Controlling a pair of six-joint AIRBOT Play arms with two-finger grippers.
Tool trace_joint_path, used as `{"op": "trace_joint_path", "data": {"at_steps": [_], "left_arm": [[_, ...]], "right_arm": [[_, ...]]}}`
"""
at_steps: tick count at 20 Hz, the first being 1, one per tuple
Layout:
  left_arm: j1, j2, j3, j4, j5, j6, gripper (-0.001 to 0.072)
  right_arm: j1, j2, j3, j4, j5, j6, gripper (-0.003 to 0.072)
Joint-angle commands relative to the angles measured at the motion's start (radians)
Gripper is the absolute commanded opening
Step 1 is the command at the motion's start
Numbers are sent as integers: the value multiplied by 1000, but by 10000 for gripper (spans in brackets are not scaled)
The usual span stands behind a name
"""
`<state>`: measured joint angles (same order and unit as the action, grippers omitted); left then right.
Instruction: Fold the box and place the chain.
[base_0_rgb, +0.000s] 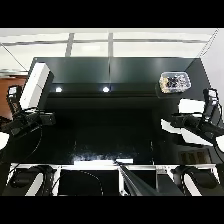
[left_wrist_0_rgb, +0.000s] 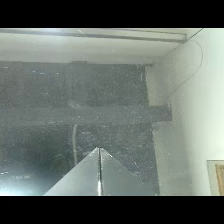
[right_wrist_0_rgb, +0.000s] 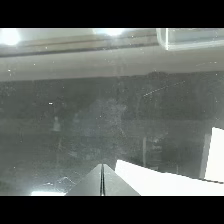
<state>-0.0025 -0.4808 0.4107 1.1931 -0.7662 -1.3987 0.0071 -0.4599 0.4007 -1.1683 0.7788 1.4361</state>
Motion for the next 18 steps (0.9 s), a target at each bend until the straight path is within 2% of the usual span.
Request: {"op": "trace_joint_path", "data": {"at_steps": [1, 16, 18], "left_arm": [[0, 1, 0, 0, 0, 0, 27], [0, 1, 0, 0, 0, 0, 27], [-1, 1, 0, 0, 1, 0, 27]], "right_arm": [[-1, 0, 0, 0, 0, 0, 12], [-1, 0, 0, 10, -1, 0, 12], [0, 0, 0, 34, -29, 0, 12]]}}
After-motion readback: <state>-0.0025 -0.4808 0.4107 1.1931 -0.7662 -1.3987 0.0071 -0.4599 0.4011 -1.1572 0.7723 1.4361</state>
